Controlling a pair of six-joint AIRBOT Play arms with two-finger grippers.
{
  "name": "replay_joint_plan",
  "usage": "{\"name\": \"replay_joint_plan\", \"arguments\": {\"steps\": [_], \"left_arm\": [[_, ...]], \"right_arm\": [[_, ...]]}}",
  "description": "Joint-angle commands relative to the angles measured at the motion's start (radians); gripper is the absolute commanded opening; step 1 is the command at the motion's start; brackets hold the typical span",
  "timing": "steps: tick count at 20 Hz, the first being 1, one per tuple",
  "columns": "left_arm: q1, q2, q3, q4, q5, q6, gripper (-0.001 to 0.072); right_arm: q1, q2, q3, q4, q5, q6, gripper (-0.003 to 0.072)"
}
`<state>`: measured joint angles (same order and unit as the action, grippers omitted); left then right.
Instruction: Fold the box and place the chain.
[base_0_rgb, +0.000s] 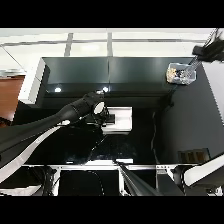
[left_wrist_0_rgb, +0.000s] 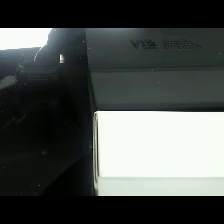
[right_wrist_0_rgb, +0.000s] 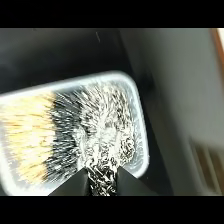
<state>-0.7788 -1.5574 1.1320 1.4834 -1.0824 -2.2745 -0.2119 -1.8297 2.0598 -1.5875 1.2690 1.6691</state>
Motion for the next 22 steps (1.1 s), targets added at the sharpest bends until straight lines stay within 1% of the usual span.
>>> {"name": "replay_joint_plan", "arguments": {"steps": [1, 3, 5, 7, 10, 14, 16, 19, 22], "left_arm": [[0.001, -0.001, 0.000, 0.000, 0.000, 0.000, 0.0027], [0.001, -0.001, 0.000, 0.000, 0.001, 0.000, 0.0027], [0.001, -0.001, 0.000, 0.000, 0.001, 0.000, 0.0027], [0.001, -0.001, 0.000, 0.000, 0.001, 0.000, 0.0027], [0.001, -0.002, 0.000, 0.000, 0.001, 0.000, 0.0027], [0.000, -0.002, 0.000, 0.000, 0.001, 0.000, 0.0027], [0.000, -0.002, 0.000, 0.000, 0.001, 0.000, 0.0027], [0.000, -0.002, 0.000, 0.000, 0.001, 0.000, 0.0027], [0.000, -0.002, 0.000, 0.000, 0.000, 0.000, 0.0027]], "right_arm": [[-0.016, 0.200, 0.000, 0.111, 0.024, -0.123, 0.0008], [-0.019, 0.301, -0.005, 0.193, 0.031, -0.152, 0.0008], [-0.018, 0.395, -0.005, 0.324, 0.076, -0.159, 0.0007], [-0.009, 0.490, -0.012, 0.400, 0.077, -0.159, 0.0006], [0.007, 0.616, -0.013, 0.438, 0.086, -0.156, 0.0005], [0.048, 0.759, -0.066, 0.499, 0.119, -0.156, 0.0005], [0.101, 0.810, -0.104, 0.504, 0.135, -0.156, 0.0005], [0.212, 0.822, -0.111, 0.541, 0.284, -0.156, 0.0006], [0.315, 0.821, -0.113, 0.581, 0.381, -0.155, 0.0006]]}}
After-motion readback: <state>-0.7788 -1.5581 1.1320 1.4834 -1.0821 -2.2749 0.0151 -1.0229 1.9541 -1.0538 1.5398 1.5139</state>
